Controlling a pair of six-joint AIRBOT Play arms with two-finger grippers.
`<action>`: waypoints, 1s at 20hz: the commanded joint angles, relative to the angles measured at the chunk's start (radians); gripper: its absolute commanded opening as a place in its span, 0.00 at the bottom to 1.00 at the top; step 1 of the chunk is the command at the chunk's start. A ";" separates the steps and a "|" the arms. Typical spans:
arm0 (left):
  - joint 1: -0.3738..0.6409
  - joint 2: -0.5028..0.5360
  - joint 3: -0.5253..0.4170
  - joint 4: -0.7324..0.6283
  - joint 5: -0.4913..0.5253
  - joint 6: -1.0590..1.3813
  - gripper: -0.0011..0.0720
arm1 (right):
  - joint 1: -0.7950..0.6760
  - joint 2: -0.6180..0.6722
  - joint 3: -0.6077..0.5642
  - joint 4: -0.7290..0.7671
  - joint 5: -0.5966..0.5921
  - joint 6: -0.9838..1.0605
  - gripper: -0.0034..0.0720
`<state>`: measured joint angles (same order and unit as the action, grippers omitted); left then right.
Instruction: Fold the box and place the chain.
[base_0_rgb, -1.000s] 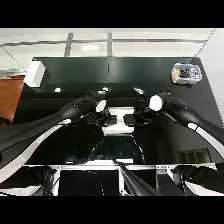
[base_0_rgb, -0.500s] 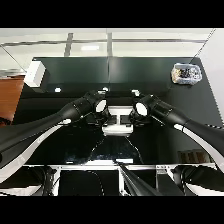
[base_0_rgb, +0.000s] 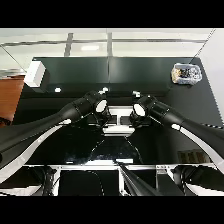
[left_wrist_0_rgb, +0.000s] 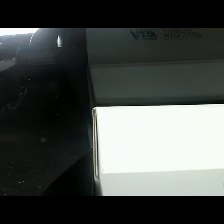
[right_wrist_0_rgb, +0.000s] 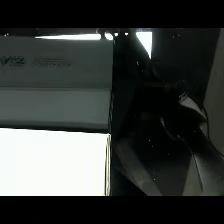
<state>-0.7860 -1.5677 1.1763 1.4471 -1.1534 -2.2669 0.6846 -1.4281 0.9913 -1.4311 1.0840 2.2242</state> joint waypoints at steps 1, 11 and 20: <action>0.001 0.000 0.000 0.003 0.001 0.000 0.06 | 0.001 0.000 0.001 0.002 0.008 0.009 0.08; 0.001 0.000 0.000 0.003 0.000 0.000 0.06 | 0.001 0.000 0.001 0.024 -0.030 0.008 0.25; 0.001 0.000 0.000 0.003 0.000 0.000 0.06 | 0.001 0.000 0.001 0.014 -0.017 0.008 0.08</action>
<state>-0.7860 -1.5669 1.1767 1.4471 -1.1519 -2.2662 0.6846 -1.4281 0.9909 -1.4170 1.0641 2.2330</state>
